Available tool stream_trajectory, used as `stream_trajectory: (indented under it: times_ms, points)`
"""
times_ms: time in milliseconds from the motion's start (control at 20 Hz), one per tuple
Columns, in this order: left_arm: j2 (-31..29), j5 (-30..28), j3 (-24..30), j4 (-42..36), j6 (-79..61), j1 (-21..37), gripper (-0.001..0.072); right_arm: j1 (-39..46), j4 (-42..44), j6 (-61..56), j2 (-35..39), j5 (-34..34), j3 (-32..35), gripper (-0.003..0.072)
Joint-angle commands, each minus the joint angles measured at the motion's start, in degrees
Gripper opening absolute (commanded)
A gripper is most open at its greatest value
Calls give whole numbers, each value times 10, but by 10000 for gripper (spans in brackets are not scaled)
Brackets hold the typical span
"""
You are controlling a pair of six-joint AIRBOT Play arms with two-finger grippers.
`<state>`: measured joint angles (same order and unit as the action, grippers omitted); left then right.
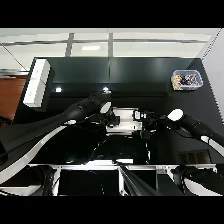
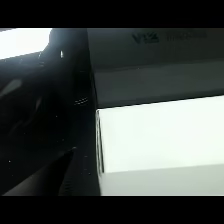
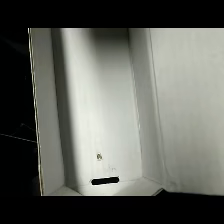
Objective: Fold the box and place the chain.
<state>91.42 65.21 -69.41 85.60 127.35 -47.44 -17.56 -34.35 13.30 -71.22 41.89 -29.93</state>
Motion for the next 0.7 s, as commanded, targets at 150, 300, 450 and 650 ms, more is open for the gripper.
stream_trajectory:
  times_ms: [150, 300, 450, 650]
  points:
    - [2, 13, -4, 25, 65, -19, 219, -1, 0, 0, 0, 0, 0, 474]
    - [2, 13, -4, 22, 69, -18, 24, -1, 0, 0, 0, 0, 0, 474]
    - [2, 14, -4, 22, 71, -18, 109, -1, 0, 0, 0, 0, 0, 474]
    - [2, 14, -4, 24, 71, -18, 504, -1, 0, 0, 0, 0, 0, 474]
